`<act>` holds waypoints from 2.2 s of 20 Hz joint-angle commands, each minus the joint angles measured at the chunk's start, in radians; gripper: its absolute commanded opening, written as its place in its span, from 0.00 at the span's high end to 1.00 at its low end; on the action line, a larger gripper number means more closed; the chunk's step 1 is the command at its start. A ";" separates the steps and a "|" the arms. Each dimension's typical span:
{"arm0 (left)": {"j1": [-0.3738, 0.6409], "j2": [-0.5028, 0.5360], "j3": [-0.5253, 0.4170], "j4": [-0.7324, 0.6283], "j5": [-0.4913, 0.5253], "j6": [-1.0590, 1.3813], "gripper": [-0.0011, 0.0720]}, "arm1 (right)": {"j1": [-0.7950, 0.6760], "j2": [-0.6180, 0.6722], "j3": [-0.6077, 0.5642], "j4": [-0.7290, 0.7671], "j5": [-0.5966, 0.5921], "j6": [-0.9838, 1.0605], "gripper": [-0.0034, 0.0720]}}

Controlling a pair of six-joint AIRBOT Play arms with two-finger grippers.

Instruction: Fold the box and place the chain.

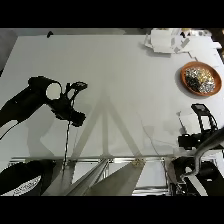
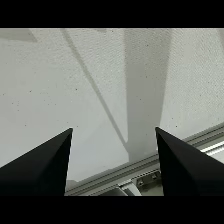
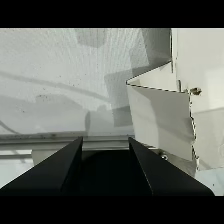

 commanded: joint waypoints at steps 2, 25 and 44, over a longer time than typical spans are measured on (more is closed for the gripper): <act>0.001 -0.001 0.000 0.000 0.000 0.000 0.20 | -0.001 0.001 0.001 0.000 0.000 0.000 0.56; 0.001 0.000 0.000 0.000 0.000 0.000 0.20 | -0.082 -0.420 0.204 -0.206 -0.039 -0.151 0.87; 0.000 0.000 0.000 -0.001 0.000 0.000 0.20 | -1.092 -0.980 0.668 -0.205 -0.315 -0.803 0.17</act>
